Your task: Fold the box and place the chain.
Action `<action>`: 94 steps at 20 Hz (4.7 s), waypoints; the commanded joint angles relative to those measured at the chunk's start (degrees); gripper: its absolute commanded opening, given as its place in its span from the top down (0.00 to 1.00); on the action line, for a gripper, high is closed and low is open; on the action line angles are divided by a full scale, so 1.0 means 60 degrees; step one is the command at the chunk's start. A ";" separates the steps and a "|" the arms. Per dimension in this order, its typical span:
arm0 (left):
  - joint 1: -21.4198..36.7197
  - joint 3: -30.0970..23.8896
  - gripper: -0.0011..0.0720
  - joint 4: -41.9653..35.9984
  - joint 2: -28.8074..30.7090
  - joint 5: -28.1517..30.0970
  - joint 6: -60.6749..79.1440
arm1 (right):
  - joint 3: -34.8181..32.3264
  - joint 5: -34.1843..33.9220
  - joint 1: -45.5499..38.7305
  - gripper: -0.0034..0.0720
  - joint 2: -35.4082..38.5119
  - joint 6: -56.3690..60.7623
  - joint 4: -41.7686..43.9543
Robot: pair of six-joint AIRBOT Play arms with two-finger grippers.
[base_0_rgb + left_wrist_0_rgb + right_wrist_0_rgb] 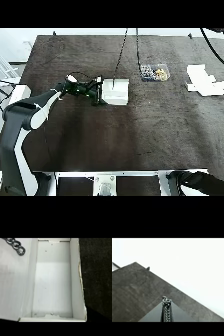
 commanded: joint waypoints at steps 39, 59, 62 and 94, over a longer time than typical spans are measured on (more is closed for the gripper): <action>0.0004 0.0004 0.49 -0.0066 0.0007 -0.0044 0.0004 | -0.4386 0.0506 0.0211 0.95 0.0382 0.2535 -0.0521; 0.0004 0.0000 0.49 -0.0062 0.0007 -0.0040 0.0004 | -0.5898 -0.1213 -0.0488 0.44 -0.1537 0.2503 -0.0018; 0.0004 0.0004 0.49 -0.0066 0.0007 -0.0040 0.0004 | -0.5905 -0.1268 -0.1978 0.35 -0.1566 0.2845 -0.0026; 0.0004 0.0004 0.49 -0.0073 0.0004 -0.0047 0.0004 | -0.2747 -0.0463 -0.3679 0.95 -0.4382 -0.0685 0.3792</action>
